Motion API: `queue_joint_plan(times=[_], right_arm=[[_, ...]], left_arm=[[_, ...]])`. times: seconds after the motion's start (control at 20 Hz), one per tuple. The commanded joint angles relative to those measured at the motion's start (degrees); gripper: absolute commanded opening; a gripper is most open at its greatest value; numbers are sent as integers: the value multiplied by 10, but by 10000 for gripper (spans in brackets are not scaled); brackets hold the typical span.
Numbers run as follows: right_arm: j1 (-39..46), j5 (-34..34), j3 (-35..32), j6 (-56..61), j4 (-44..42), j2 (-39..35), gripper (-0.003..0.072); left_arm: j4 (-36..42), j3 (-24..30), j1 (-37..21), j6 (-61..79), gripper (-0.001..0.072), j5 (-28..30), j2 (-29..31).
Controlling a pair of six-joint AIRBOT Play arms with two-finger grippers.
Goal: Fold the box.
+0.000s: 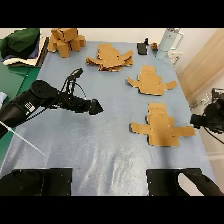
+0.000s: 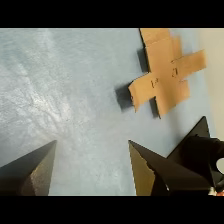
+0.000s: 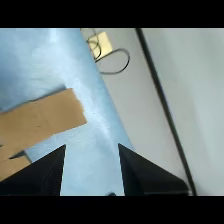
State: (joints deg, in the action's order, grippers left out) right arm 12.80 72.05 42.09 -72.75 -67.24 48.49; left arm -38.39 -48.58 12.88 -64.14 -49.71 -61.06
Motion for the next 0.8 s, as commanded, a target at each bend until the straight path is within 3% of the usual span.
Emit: queue_joint_plan(times=[0.0, 0.2, 0.45, 0.5, 0.6, 0.7, 0.75], right_arm=[[189, -73, 2, -243, -177, 68, 512], [249, -86, 29, -376, -361, 163, 511], [248, -52, 81, -436, -387, 239, 482], [248, -48, 86, -447, -395, 242, 433], [248, -27, 91, -472, -431, 242, 408], [247, 17, 92, -485, -466, 242, 299], [243, 42, 92, -484, -476, 242, 192]], left_arm=[[16, 0, 0, -4, 686, -4, 0], [16, 0, 0, -13, 686, -7, 0], [16, 0, 0, -15, 686, -8, 0], [16, 0, 0, -15, 686, -8, 0], [17, 0, 0, -15, 686, -8, 0], [26, 0, 0, -15, 686, -9, 0], [27, 0, 0, -15, 686, -12, 0]])
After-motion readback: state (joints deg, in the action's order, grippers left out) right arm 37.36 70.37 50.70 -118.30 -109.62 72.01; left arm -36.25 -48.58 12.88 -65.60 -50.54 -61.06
